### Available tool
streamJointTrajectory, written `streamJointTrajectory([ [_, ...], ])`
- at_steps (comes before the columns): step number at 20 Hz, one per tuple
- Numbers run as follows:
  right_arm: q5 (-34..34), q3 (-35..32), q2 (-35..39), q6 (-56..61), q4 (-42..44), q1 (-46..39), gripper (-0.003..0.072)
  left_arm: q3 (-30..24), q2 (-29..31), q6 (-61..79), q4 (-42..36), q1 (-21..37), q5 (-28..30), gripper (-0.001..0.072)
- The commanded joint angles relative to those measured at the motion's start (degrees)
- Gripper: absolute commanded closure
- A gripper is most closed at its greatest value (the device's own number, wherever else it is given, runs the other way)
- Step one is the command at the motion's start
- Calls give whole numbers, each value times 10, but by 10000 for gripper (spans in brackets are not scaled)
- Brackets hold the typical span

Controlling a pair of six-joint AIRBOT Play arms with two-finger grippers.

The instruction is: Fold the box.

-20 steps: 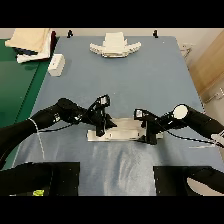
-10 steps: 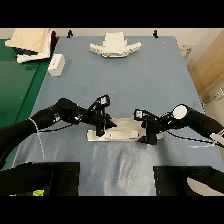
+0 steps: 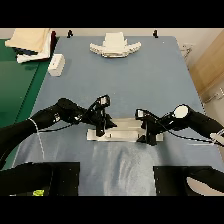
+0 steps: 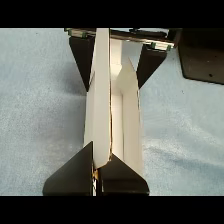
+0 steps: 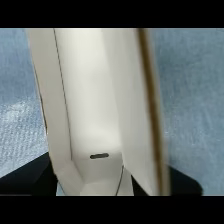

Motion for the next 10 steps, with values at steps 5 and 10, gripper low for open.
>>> streamJointTrajectory([
  [5,57,-20,-1,-134,68,-36,174,0,0,0,0,0,0,693],
  [10,26,-20,-1,-138,72,-36,174,0,0,0,0,0,0,694],
])
